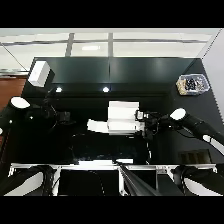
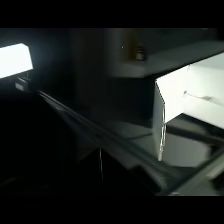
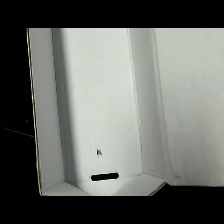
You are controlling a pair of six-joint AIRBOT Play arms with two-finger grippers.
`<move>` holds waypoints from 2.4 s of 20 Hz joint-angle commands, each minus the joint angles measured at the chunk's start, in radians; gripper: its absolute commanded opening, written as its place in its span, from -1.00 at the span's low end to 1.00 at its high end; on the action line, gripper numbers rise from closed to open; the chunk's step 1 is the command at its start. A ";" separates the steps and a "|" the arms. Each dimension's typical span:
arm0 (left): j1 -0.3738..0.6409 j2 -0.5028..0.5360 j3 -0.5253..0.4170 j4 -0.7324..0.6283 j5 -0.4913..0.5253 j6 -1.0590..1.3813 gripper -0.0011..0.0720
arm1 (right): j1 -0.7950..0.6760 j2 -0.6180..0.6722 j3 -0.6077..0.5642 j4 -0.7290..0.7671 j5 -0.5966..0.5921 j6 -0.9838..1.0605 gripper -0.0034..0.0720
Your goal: Fold the box and place the chain.
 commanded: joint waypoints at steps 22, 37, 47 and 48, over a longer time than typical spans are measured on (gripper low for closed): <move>-0.379 -0.267 0.237 -0.285 -0.037 0.117 0.88 | 0.000 0.000 -0.001 -0.001 0.002 0.011 -0.26; -0.585 -0.263 0.329 -0.061 0.114 -0.277 0.34 | 0.000 0.000 -0.001 -0.001 0.001 0.011 -0.26; -0.750 -0.264 0.417 0.368 0.214 -0.711 0.34 | 0.000 0.000 -0.001 -0.001 0.001 0.011 -0.26; -0.770 -0.267 0.433 0.433 0.205 -0.771 0.34 | 0.000 0.000 -0.001 -0.001 0.000 0.011 -0.26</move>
